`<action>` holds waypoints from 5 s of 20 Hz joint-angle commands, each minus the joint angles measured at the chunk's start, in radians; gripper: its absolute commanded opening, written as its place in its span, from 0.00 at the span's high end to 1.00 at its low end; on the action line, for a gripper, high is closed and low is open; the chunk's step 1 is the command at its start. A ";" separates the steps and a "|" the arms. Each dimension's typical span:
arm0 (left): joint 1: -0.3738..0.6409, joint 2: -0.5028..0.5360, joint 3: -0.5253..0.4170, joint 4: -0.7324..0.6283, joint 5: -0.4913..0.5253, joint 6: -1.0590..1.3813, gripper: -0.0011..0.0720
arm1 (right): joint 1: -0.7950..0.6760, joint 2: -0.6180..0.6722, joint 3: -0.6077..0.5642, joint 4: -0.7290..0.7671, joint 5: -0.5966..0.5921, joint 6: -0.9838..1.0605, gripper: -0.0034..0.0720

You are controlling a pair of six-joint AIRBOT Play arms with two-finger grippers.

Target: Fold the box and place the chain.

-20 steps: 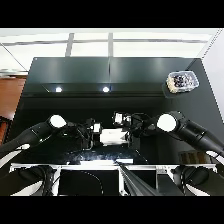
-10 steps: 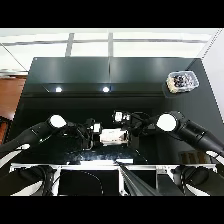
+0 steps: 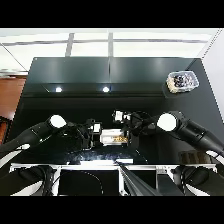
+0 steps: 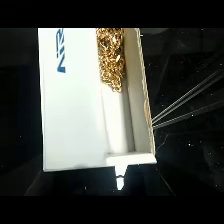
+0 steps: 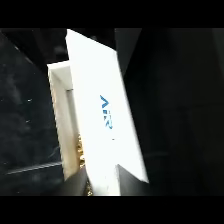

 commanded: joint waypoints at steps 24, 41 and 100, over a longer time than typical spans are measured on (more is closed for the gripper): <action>0.000 0.000 0.001 0.000 0.003 -0.001 0.35 | 0.001 -0.026 0.000 -0.008 0.005 -0.001 0.54; 0.000 0.000 0.001 0.000 0.002 -0.001 0.35 | -0.014 0.015 0.001 -0.031 -0.012 0.141 0.33; 0.000 0.000 0.001 0.000 -0.002 -0.001 0.35 | 0.037 -0.019 0.000 -0.093 0.010 0.208 0.47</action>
